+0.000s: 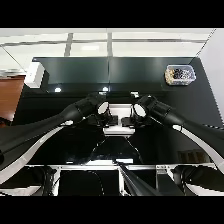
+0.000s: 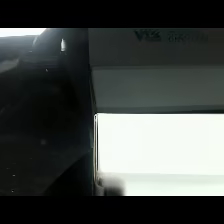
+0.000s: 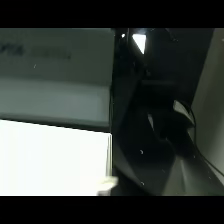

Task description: Fold the box and place the chain.

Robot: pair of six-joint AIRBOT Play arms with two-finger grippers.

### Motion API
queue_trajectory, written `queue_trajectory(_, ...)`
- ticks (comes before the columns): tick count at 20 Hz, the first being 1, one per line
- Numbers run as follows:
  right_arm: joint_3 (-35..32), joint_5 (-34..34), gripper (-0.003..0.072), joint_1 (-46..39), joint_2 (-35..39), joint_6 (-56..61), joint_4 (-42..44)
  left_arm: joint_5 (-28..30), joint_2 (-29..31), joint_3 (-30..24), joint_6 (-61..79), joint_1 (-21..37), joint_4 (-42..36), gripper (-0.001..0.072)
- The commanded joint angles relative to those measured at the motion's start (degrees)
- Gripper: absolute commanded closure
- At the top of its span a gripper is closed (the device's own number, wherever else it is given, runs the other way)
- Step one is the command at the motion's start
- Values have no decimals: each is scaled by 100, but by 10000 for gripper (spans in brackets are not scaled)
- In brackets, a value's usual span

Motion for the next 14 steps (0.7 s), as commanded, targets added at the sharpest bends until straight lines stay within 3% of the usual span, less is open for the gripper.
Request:
queue_trajectory(1, 70, 114, 400, -2, 146, -214, -2, 15, 0, 2, -26, 4, -15, 686)
queue_trajectory(4, 133, 313, 400, -2, 704, -487, -114, 15, 0, 2, -26, 4, -17, 686)
queue_trajectory(7, 151, 433, 400, -138, 1725, -586, -568, -9, 0, 2, -26, 4, -17, 686)
queue_trajectory(10, 144, 424, 401, -590, 2500, -575, -2302, -9, 0, 2, -26, 4, -17, 686)
queue_trajectory(12, 52, 164, 398, -1147, 2503, -555, -3491, -11, 0, 2, -26, 4, -17, 686)
queue_trajectory(14, -205, -876, -34, -2052, 2308, -584, -3585, -11, 0, 2, -26, 4, -20, 686)
